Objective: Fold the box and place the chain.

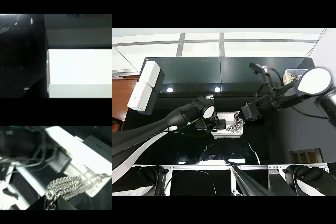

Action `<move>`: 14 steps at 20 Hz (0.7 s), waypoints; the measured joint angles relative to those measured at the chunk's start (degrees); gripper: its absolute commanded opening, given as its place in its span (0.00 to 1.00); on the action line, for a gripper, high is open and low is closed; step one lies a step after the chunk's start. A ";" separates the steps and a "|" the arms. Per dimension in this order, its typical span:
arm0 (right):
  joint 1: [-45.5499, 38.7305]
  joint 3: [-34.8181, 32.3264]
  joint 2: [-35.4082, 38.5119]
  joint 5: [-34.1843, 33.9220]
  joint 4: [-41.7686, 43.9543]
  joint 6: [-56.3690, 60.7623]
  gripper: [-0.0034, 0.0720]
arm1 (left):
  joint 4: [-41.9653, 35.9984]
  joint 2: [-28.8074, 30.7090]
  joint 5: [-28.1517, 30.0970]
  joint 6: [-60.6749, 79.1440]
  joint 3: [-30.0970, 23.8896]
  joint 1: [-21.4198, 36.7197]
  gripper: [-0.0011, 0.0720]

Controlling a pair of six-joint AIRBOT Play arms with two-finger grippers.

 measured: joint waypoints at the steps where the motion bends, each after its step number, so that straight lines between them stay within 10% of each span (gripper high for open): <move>1: 0.20 -1.53 -0.22 -2.03 0.02 -0.02 0.07 | 0.00 -0.02 0.00 0.00 0.00 0.00 0.05; 5: 0.87 -4.68 -1.57 -5.79 -0.83 -0.26 0.07 | 0.02 -0.02 0.00 0.00 0.00 0.00 0.05; 7: 0.98 -5.20 -2.08 -6.80 -1.05 -0.39 0.50 | 0.00 -0.02 0.02 0.00 0.00 0.00 0.05; 14: -3.85 -4.37 -1.84 2.03 -4.26 -5.95 0.44 | -0.42 -0.02 0.04 -0.07 0.00 0.00 0.05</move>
